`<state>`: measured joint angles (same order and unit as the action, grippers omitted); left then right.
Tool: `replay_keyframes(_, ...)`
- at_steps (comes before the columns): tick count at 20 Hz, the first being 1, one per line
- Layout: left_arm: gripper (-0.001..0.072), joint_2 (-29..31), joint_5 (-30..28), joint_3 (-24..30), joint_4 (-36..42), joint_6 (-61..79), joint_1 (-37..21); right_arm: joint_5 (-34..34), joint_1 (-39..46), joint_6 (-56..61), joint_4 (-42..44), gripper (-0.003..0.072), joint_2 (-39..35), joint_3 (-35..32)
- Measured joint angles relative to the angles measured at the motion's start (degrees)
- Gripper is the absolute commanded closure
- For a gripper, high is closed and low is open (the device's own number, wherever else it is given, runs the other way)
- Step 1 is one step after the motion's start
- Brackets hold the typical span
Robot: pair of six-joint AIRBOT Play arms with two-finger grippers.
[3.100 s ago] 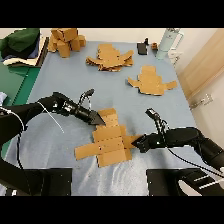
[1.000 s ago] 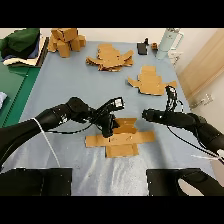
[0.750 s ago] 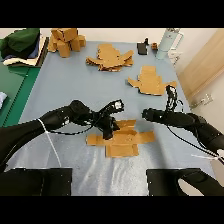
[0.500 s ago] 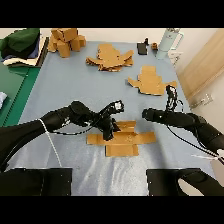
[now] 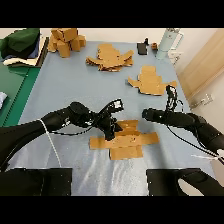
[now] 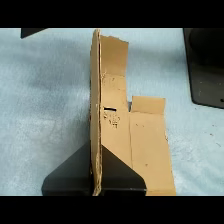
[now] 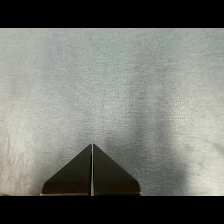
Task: Fold the box.
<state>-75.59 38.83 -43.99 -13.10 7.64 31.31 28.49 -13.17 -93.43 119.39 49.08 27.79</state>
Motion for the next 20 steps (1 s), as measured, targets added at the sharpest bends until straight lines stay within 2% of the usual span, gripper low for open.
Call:
replay_keyframes(13, 0.0696, -1.07, 0.85, 1.29, -0.42, 0.33, 0.02, 1.68, 0.0, 0.0, -0.33, 0.0684, -0.17, 0.13)
replay_keyframes(17, 0.0696, -1.07, 0.72, 1.29, -0.52, 0.33, 0.02, 9.03, -0.07, 0.44, -2.23, 0.0685, -3.78, 0.59)
replay_keyframes(20, 0.0695, -1.07, 0.7, 1.29, -0.57, 0.33, 0.02, 18.69, -1.42, 4.5, -8.13, 0.0685, -10.49, 0.72)
